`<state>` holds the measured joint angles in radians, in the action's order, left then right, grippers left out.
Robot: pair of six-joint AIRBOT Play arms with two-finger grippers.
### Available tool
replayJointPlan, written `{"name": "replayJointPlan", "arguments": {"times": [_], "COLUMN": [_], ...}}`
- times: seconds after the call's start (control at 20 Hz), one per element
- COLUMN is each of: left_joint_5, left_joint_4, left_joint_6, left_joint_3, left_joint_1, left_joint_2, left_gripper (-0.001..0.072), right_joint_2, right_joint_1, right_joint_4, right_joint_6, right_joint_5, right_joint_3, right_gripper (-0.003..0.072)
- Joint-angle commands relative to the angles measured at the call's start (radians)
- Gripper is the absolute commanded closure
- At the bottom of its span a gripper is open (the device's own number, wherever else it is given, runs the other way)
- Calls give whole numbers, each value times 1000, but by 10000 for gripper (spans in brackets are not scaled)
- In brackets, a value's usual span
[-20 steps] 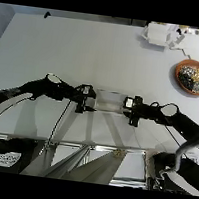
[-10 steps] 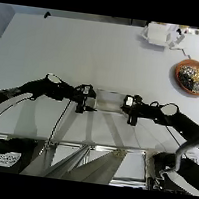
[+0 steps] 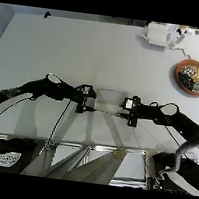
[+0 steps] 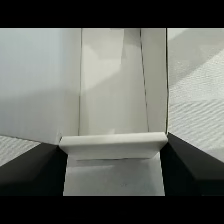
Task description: Fold the box and place the chain.
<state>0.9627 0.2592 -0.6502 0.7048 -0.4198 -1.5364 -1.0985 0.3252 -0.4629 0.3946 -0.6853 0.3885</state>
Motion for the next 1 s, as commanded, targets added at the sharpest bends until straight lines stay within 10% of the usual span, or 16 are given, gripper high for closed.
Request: {"name": "replayJointPlan", "arguments": {"times": [0.0,0.1,0.25,0.65,0.95], "left_joint_5": [-1,-1,-1,-1,-1], "left_joint_4": [0,0,-1,0,0], "left_joint_6": [1,1,1,1,1], "left_joint_3": [0,0,0,0,0], "left_joint_1": [0,0,0,0,0], "left_joint_2": [0,0,0,0,0], "left_gripper": [691,691,691,691,691], "right_joint_2": [-1,2,95,462,401], "right_joint_1": [0,0,-13,-336,-467], "right_joint_4": [1,-8,-183,-388,-677], "right_joint_6": [14,-50,-291,-1036,-1674], "right_joint_5": [-11,-13,-11,-61,-209], "right_joint_3": [0,0,1,11,11], "right_gripper": [272,295,668,667,667]}}
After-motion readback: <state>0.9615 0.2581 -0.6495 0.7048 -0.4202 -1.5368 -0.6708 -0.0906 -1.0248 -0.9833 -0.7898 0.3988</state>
